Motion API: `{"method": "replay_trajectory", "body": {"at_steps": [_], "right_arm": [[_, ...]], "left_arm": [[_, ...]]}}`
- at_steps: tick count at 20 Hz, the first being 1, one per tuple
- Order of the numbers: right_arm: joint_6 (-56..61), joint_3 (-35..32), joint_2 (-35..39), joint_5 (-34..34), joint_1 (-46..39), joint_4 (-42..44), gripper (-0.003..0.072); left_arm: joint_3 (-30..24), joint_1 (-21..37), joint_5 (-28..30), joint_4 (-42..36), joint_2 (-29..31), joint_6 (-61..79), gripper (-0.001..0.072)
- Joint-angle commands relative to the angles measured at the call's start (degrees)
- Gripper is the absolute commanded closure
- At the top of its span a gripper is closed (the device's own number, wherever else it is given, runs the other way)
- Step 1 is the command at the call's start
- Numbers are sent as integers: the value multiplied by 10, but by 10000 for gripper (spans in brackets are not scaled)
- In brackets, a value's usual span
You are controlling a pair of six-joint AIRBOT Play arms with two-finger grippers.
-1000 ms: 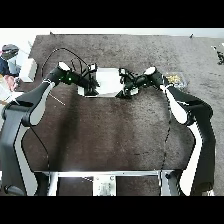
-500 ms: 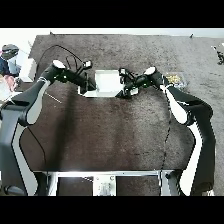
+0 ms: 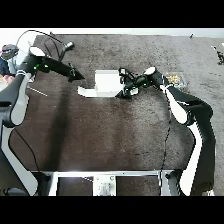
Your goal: Fold the box and place the chain.
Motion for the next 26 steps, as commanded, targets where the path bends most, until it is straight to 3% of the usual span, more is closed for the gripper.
{"method": "replay_trajectory", "body": {"at_steps": [1, 7, 15, 20, 26], "right_arm": [[0, 0, 0, 0, 1, 0, 157], [0, 0, 0, 0, 1, 0, 157], [0, 0, 0, 0, 1, 0, 157], [0, 0, 0, 0, 1, 0, 157], [0, 0, 0, 0, 1, 0, 156]], "left_arm": [[-4, 38, 4, 51, 10, -204, 700], [-76, 50, 50, 108, 4, -356, 700], [-186, 25, 119, 40, 4, -365, 699], [-193, -15, 157, 2, 4, -337, 699], [-190, -14, 144, -73, 6, -334, 699]]}}
